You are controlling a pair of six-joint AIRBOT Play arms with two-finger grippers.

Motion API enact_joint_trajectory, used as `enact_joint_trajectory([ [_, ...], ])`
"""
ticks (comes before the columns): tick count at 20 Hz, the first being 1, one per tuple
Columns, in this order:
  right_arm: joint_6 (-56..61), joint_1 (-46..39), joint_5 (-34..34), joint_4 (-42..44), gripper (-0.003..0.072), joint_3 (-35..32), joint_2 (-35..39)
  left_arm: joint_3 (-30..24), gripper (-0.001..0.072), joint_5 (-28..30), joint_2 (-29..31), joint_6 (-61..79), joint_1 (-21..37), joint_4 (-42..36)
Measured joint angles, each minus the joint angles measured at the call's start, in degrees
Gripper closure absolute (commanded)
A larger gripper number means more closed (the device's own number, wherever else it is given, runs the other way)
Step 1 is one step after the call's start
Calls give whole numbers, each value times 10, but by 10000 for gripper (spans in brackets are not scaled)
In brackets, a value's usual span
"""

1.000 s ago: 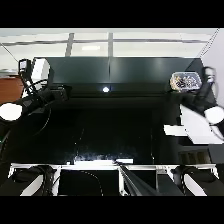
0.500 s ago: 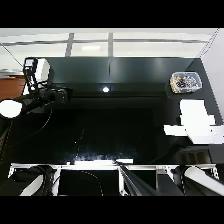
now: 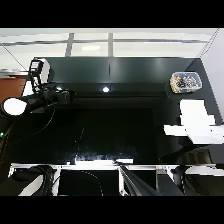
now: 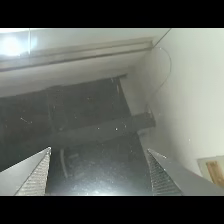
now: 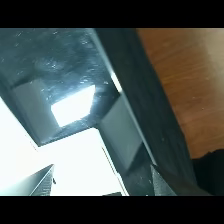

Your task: Fold the box and place the chain.

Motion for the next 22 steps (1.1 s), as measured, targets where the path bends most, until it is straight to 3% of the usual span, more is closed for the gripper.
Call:
enact_joint_trajectory([
  [1, -14, 4, 8, -2, 208, 4, -9, 0, 0, -2, -2, 0, 0, 0],
  [3, -30, 13, 16, -7, 346, 8, -21, 0, 0, -11, -8, 0, 0, -1],
  [4, -36, 16, 18, -7, 519, 9, -24, 0, 0, -14, -10, 0, 0, -1],
  [5, -40, 18, 23, -7, 607, 10, -27, 0, 0, -19, -13, 0, 0, -1],
  [9, -46, 24, 56, -4, 675, 11, -30, 0, 0, -29, -20, 0, 0, -2],
  [14, -40, 49, 86, 61, 675, -2, 7, 1, 0, -35, -22, 0, 1, -2],
  [22, 38, 208, 97, 173, 674, -78, 106, 1, 0, -40, -22, 2, 0, -2],
])
